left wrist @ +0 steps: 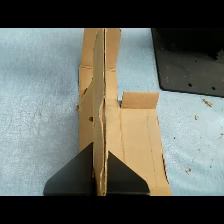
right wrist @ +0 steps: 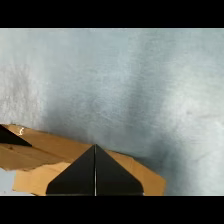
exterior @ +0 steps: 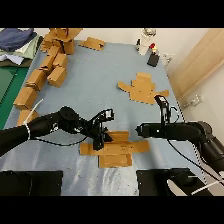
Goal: Fold the box.
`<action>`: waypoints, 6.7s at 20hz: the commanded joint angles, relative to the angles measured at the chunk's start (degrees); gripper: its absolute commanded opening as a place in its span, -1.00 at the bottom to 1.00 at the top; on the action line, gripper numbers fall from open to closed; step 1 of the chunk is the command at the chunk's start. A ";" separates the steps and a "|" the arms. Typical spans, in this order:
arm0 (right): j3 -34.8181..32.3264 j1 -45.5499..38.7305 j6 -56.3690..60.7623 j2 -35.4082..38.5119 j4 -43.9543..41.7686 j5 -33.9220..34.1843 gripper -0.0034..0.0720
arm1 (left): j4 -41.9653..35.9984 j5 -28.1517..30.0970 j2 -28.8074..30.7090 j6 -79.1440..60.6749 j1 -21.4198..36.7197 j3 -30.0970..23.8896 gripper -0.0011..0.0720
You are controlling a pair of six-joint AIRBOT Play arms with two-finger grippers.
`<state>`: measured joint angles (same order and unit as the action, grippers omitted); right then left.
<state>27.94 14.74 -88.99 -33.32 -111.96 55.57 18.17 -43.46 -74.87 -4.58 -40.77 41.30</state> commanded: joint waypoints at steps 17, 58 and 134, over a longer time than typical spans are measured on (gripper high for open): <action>-9.27 50.90 12.83 11.30 11.93 7.98 -0.90 | -0.17 -0.13 -0.09 0.07 0.04 0.07 -0.94; -3.17 66.64 26.16 -9.70 55.41 3.48 0.31 | -0.17 -0.15 -0.09 0.07 0.04 0.07 -0.94; -10.75 7.87 -83.10 -15.76 -19.41 -8.68 0.90 | -0.17 -0.15 -0.09 0.07 0.04 0.07 -0.94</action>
<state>17.12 22.59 -172.11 -48.71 -131.35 47.00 17.98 -43.62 -74.91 -4.49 -40.73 41.30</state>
